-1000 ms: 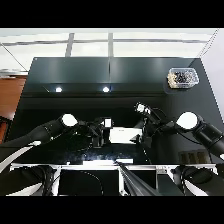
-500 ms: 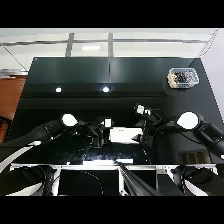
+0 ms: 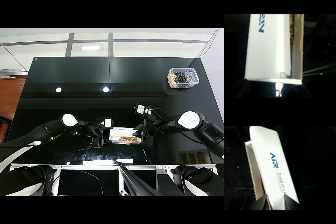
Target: Fold the box and place the chain.
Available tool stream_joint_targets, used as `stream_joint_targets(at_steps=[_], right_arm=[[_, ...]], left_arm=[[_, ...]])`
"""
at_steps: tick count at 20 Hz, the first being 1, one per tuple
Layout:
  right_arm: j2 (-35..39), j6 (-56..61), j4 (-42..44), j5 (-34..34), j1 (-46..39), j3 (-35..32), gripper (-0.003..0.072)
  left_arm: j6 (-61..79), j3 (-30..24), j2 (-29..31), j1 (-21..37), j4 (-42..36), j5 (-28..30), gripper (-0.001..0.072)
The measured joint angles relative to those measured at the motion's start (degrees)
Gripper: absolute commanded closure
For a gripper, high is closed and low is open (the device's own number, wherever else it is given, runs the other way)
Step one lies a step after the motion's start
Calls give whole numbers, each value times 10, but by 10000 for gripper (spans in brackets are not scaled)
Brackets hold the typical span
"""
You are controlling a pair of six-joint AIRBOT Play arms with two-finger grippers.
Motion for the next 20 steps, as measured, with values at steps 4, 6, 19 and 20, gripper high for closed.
stream_joint_targets(at_steps=[4, 6, 19, 20], right_arm=[[0, 5, -3, 8, 10, 0, 519], [0, 7, -4, 10, 15, 0, 516], [0, 37, -4, 26, 19, 0, 412], [0, 38, -4, 26, 19, 0, 412]], left_arm=[[0, 0, 0, 0, 0, 0, 361], [0, 0, 0, 0, 0, 0, 361], [-2, 0, 0, 0, 0, 0, 361], [-2, 0, 0, 0, 0, 0, 361]])
